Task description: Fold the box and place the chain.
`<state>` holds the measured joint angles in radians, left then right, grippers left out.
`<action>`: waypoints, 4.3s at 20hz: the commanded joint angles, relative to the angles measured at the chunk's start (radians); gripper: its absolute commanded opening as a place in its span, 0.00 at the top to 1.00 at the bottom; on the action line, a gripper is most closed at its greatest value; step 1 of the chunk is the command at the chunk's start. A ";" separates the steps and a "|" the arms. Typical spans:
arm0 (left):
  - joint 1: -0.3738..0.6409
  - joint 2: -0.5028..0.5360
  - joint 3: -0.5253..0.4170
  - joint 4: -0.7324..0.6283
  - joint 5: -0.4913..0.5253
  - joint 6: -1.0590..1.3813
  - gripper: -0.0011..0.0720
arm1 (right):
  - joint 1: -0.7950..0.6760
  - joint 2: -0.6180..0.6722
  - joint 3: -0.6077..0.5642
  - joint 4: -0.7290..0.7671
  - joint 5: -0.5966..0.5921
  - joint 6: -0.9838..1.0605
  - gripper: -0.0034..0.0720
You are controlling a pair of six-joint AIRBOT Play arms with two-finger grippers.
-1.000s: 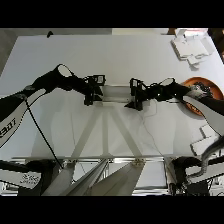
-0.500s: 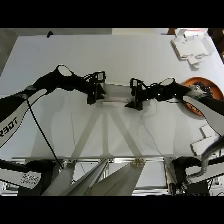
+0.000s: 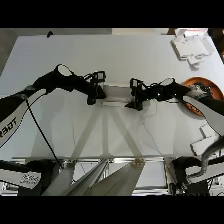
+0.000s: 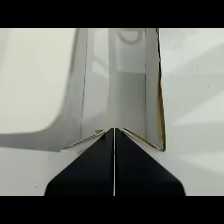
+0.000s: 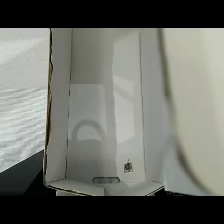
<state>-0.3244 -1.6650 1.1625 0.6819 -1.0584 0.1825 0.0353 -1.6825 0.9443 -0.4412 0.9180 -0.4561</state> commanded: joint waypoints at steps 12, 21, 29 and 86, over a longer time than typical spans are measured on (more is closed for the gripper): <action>0.330 0.269 -0.001 0.383 -0.021 -1.050 0.98 | 0.001 -0.001 0.001 0.001 -0.002 0.003 0.26; 0.201 0.097 -0.024 0.358 -0.034 -1.315 0.98 | 0.001 -0.001 0.001 0.000 -0.002 0.003 0.26; 0.082 0.012 -0.024 0.182 -0.010 -1.318 0.98 | 0.001 -0.001 0.001 0.000 -0.002 0.002 0.26; 0.036 0.002 -0.029 -0.013 0.103 -1.143 0.39 | 0.001 -0.001 0.001 0.001 -0.002 0.003 0.26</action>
<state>-0.2878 -1.6611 1.1343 0.6289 -1.0016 -0.9607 0.0357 -1.6829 0.9443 -0.4412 0.9161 -0.4538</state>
